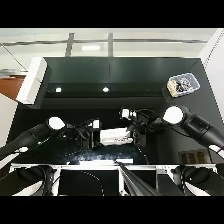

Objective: Fold the box and place the chain.

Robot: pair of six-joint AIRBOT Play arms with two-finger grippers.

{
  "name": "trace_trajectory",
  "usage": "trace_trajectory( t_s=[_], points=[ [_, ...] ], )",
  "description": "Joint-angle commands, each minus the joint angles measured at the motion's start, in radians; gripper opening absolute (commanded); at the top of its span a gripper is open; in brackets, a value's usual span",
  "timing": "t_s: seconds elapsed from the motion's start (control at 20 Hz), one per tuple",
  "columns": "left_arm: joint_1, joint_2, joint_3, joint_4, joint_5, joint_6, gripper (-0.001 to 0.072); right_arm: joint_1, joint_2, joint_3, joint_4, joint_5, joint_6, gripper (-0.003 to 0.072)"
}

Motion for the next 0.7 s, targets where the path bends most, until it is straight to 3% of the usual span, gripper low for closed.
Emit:
trace_trajectory(
  t_s=[0.0,0.3,0.35,0.65],
  points=[
    [0.000,0.000,0.000,0.000,0.000,0.002,0.0476,0.004,-0.001,-0.001,-0.013,-0.010,0.011,0.0238],
    [0.000,0.000,0.000,0.000,0.000,0.002,0.0476,0.004,-0.001,-0.001,-0.014,0.005,0.011,0.0252],
    [0.000,0.000,0.000,0.000,0.000,0.002,0.0476,0.004,-0.001,-0.001,-0.014,0.005,0.011,0.0327],
    [0.000,0.000,0.000,0.000,0.000,0.002,0.0476,0.004,-0.001,-0.001,-0.014,0.005,0.012,0.0329]
  ],
)
